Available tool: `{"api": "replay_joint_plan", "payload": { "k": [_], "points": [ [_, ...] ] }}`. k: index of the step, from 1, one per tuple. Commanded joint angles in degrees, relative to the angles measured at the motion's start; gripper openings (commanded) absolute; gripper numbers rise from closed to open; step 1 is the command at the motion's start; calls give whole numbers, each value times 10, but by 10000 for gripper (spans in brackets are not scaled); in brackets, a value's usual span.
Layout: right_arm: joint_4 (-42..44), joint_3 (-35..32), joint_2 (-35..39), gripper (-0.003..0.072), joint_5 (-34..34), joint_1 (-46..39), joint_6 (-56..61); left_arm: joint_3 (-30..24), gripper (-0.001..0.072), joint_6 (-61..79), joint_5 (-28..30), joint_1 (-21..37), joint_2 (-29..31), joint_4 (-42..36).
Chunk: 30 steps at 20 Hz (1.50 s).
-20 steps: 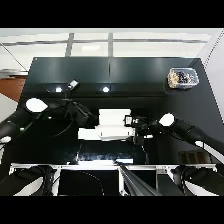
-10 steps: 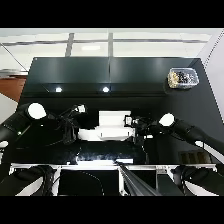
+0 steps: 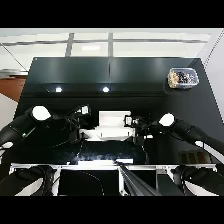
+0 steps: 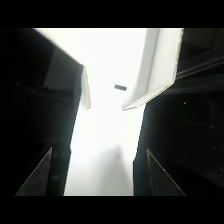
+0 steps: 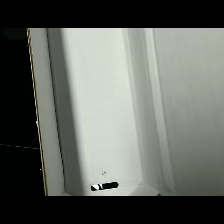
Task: Fold the box and place the chain.
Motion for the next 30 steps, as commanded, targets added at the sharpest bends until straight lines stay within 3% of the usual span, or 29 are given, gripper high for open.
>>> {"api": "replay_joint_plan", "payload": {
  "k": [1,3,5,7,10,13,26,27,28,30],
  "points": [
    [0,0,0,471,0,0,0,-1,662,3,7,-3,-12,-24],
    [0,0,0,471,0,0,0,-2,592,14,5,-9,-14,-44],
    [0,0,0,471,-3,0,0,-11,593,68,32,-21,-14,-45],
    [0,0,0,471,-2,0,0,-37,596,75,104,-31,-14,-59],
    [0,0,0,471,-2,0,0,-68,596,75,115,-33,-12,-80],
    [0,0,0,471,-2,0,0,-76,596,89,169,-39,-9,-114],
    [0,0,0,471,0,0,0,-76,592,139,169,-94,-9,-121],
    [0,0,0,471,0,0,0,-76,542,139,169,-94,-9,-124],
    [0,0,0,471,0,0,0,-76,441,139,169,-94,-9,-124],
    [0,0,0,471,0,0,0,-76,399,139,173,-94,-9,-116]
  ]
}}
